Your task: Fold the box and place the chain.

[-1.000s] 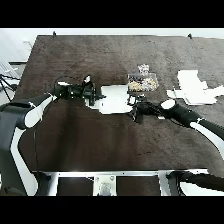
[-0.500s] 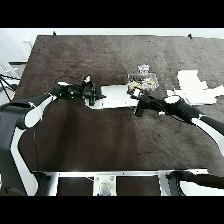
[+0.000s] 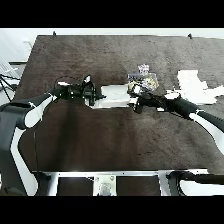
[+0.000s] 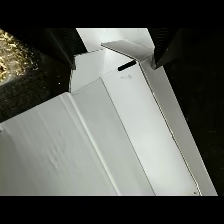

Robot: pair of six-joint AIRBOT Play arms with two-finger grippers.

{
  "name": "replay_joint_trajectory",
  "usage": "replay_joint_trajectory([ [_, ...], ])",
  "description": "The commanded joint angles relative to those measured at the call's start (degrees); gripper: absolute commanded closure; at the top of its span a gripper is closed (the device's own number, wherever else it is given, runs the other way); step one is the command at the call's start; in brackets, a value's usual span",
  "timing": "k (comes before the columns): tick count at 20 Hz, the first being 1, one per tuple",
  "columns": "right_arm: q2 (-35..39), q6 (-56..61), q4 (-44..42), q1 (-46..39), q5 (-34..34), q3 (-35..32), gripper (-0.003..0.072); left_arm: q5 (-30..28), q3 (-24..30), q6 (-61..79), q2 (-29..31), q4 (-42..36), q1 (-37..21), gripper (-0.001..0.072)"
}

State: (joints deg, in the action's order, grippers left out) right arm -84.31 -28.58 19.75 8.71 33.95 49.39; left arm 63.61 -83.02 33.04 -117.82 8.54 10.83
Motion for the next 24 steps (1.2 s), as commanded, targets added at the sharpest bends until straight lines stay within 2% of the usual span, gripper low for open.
replay_joint_trajectory([
  [1, -0.28, -0.59, -0.26, -1.60, 2.80, 1.38, 0.0127, 0.02, 0.02, 0.02, -0.04, 0.02, 0.00, 0.0688],
  [4, -1.75, -0.61, -0.22, -1.75, 4.92, 3.30, 0.0127, 0.00, 0.02, 0.04, -0.04, 0.00, 0.00, 0.0688],
  [10, -7.06, -0.35, 0.55, -4.31, 13.84, 8.63, 0.0127, 0.00, 0.02, 0.02, -0.04, 0.00, 0.00, 0.0688],
  [13, -8.85, -0.37, 1.86, -5.42, 15.52, 10.60, 0.0127, 0.02, 0.02, 0.02, -0.04, 0.00, 0.00, 0.0688],
  [19, -14.03, 1.25, 2.54, -8.20, 25.46, 16.41, 0.0127, 0.02, 0.02, 0.02, -0.04, 0.00, 0.02, 0.0688],
  [24, -19.15, 4.20, 6.71, -8.09, 31.58, 22.51, 0.0127, 0.04, 0.02, 0.02, -0.04, 0.02, 0.00, 0.0688],
])
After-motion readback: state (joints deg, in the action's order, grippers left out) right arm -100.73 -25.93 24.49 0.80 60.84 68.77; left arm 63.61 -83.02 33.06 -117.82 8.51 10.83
